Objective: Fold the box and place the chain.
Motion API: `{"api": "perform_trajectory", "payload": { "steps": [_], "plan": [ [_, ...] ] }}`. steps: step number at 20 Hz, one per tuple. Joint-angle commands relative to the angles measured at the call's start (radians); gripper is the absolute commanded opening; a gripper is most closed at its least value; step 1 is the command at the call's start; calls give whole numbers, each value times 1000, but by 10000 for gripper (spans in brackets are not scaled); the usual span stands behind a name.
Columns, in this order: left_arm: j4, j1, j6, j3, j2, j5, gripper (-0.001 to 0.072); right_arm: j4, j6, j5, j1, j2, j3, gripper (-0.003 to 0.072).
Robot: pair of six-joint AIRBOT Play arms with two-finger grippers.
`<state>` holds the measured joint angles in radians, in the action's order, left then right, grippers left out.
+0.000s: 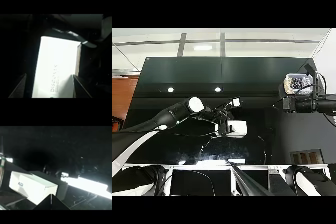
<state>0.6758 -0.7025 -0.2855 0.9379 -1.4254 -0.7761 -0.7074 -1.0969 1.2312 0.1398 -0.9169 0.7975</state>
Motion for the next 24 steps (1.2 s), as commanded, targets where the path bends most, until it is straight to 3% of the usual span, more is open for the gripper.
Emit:
{"api": "perform_trajectory", "payload": {
  "steps": [1, 11, 14, 18, 19, 20, 21, 22, 24],
  "plan": [
    [-2, -5, -18, 8, -16, -34, 708, 0, 2, -4, -2, 1, 0, 4],
    [45, -11, 45, 8, -26, -63, 711, 0, 39, -24, -9, 1, 0, 4],
    [142, -42, 54, 8, -27, 16, 711, 0, 39, -32, -9, 1, 0, 4],
    [162, -80, 54, 8, -76, 82, 710, 0, 39, -32, -9, 1, 0, 4],
    [161, -85, 48, 8, -81, 82, 687, 0, 39, -32, -9, 1, 0, 5],
    [165, -88, 20, 8, -77, 80, 532, 0, 39, -32, -9, 1, 0, 4],
    [185, -87, -21, 9, -66, 76, 316, -1, 39, -31, -9, 1, 0, 5],
    [221, -80, -56, 9, -45, 67, 257, -1, 39, -31, -9, 1, 0, 5],
    [288, -26, -188, 10, 3, 55, 257, -1, 39, -32, -9, 1, 0, 5]
  ]
}}
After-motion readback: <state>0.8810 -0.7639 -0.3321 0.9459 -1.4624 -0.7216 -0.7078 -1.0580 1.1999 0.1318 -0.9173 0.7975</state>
